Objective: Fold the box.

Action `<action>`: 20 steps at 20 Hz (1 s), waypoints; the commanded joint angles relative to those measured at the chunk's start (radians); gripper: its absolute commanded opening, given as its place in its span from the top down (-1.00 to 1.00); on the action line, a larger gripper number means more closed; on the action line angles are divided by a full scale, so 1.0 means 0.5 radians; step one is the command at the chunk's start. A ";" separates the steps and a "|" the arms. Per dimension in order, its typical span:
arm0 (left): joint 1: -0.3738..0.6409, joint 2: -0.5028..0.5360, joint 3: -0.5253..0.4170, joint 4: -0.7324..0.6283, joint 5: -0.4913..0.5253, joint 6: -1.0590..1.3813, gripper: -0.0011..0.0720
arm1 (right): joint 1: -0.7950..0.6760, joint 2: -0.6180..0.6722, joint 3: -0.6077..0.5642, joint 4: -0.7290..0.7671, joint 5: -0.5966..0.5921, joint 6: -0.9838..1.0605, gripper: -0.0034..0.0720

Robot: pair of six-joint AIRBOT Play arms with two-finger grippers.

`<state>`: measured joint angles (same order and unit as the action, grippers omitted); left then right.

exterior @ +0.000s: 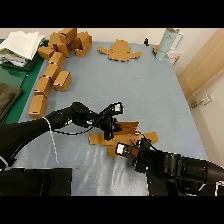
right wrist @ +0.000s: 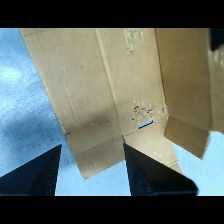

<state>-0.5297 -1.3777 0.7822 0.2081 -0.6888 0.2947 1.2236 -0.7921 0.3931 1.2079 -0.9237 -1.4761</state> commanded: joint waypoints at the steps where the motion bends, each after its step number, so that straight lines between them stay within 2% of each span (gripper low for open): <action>1: 0.000 -0.001 0.000 0.001 0.000 0.001 0.93 | 0.000 -0.001 0.001 -0.008 0.008 -0.018 -0.73; 7: 0.000 -0.001 0.000 0.001 0.001 0.001 0.93 | 0.000 -0.089 0.001 -0.104 0.015 -0.016 -0.72; 13: 0.000 -0.001 0.000 0.001 0.001 0.001 0.93 | 0.000 -0.053 0.066 -0.121 -0.024 0.007 -0.67; 20: 0.000 -0.001 0.000 -0.004 0.001 0.001 0.93 | -0.002 -0.026 0.156 -0.330 0.023 0.167 -0.67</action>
<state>-0.5297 -1.3777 0.7818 0.2077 -0.6884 0.2951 1.2236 -0.8059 0.4591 1.0950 -0.9291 -1.4425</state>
